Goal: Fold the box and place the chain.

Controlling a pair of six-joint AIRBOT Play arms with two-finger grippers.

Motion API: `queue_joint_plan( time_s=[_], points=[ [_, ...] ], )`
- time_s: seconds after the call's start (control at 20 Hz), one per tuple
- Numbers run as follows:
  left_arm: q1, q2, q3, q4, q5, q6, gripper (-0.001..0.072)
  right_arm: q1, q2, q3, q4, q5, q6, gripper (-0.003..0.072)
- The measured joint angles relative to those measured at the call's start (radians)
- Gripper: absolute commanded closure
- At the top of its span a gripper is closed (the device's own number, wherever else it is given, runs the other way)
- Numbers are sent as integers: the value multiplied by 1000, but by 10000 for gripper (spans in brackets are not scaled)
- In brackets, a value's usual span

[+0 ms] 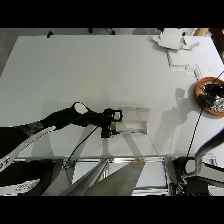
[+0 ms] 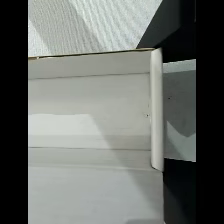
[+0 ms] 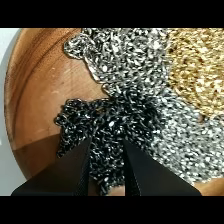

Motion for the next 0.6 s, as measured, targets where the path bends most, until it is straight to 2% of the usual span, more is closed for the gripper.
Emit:
queue_joint_plan(
  time_s=[0.35, 0.45, 0.6],
  points=[
    [0, 0, 0, 0, 0, 0, 368, -9, -73, 0, 43, -15, -24, 469],
    [0, 0, 0, 0, 0, 0, 368, -9, -88, 0, 51, -13, -25, 583],
    [0, 0, 0, 0, 0, 0, 368, -9, -99, 1, 60, 0, -27, 605]
  ],
)
